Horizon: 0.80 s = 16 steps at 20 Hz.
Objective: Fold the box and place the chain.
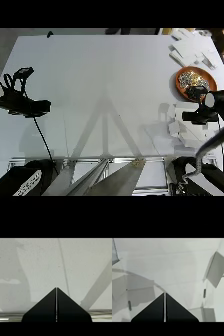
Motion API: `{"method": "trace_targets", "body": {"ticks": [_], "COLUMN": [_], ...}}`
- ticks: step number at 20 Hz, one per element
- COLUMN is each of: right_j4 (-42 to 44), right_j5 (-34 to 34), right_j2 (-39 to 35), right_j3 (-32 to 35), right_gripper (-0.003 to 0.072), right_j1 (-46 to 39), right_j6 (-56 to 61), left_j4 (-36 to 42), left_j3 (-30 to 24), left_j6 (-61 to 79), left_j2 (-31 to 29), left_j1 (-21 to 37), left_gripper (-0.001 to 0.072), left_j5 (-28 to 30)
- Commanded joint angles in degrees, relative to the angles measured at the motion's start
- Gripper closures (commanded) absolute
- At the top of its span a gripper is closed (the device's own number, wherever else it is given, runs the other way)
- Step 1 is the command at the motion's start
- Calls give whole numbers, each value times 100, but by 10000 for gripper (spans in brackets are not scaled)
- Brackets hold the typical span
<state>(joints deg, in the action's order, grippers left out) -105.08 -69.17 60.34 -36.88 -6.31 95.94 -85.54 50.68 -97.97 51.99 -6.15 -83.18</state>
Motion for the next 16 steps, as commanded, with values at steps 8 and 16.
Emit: {"method": "trace_targets", "body": {"ticks": [8,16], "right_j4": [-1652,-544], "right_j5": [525,785], "right_j2": [-216,153], "right_j3": [-2,-2], "right_gripper": [406,164], "right_j1": [-1510,-3357], "right_j6": [-1152,-2074], "left_j4": [0,0], "left_j3": [-4,-4], "left_j6": [2,2], "left_j2": [-4,-4], "left_j1": [4,4], "left_gripper": [702,702], "left_j5": [2,0]}}
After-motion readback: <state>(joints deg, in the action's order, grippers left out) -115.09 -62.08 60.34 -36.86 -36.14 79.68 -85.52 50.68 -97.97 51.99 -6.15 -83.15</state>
